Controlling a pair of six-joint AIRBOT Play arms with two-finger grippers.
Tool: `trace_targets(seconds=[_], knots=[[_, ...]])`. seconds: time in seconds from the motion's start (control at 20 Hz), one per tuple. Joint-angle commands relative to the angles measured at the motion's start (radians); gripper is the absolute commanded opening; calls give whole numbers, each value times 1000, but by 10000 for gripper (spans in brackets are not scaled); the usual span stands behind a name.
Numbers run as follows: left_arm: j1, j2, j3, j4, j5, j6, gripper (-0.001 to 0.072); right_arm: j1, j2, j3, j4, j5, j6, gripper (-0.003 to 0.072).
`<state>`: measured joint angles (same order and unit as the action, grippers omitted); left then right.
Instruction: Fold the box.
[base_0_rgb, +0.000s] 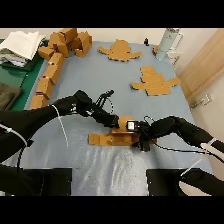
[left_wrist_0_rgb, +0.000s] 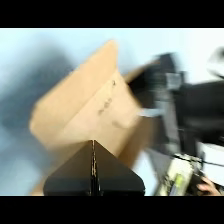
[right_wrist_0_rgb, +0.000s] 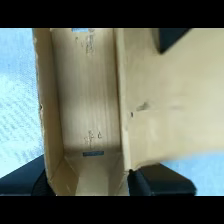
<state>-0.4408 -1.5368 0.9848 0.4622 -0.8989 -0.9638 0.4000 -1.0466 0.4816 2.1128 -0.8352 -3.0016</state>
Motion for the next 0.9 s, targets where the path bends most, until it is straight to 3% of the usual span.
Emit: trace_targets(seconds=[0.0,0.3,0.45,0.65,0.85], knots=[[0,-31,1,144,37,-115,15,1,1,1,0,-5,-9,512],[3,-32,3,144,40,-126,15,1,1,1,-11,-4,-9,512],[19,5,8,144,-26,-74,13,1,1,1,-12,-4,-9,512],[19,229,-44,199,-33,-20,12,1,1,1,-12,-4,-9,512],[16,510,-174,265,5,98,13,1,1,1,-12,-4,-9,512]])
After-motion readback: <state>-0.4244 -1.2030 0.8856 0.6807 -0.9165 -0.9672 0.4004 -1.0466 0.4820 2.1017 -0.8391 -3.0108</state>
